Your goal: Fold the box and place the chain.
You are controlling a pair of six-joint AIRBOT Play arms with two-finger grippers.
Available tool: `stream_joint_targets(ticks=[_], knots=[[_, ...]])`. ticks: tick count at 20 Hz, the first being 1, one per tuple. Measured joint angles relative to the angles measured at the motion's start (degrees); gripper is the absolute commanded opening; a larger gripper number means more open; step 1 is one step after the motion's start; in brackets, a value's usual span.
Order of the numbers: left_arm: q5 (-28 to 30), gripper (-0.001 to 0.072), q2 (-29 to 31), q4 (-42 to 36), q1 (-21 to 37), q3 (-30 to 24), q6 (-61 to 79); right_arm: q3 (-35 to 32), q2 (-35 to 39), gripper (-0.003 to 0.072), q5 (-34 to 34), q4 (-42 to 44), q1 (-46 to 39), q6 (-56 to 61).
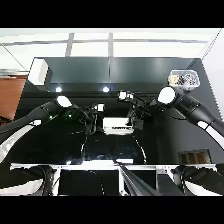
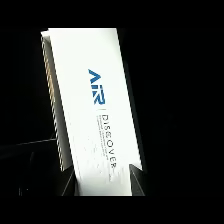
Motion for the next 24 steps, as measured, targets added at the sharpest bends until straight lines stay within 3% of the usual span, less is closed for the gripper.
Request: stream_joint_targets(ticks=[20, 21, 22, 24], knots=[[-0.04, 0.035, 0.0, 0.02, -0.02, 0.0, 0.04, -1.29, 0.04, 0.0378, 1.18, 0.02, 0.0, 0.13], [-0.04, 0.035, 0.0, 0.02, -0.02, 0.0, 0.04, -1.29, 0.04, 0.0389, 1.22, 0.0, 0.0, 0.15], [-0.04, 0.0349, 0.0, 0.02, -0.02, 0.0, 0.07, -1.29, 0.04, 0.0489, 1.31, 0.02, 0.0, 0.15], [-0.07, 0.0349, 0.0, 0.0, -0.02, 0.0, 0.04, -1.33, 0.02, 0.0493, 1.75, -0.39, 0.0, 0.24]])
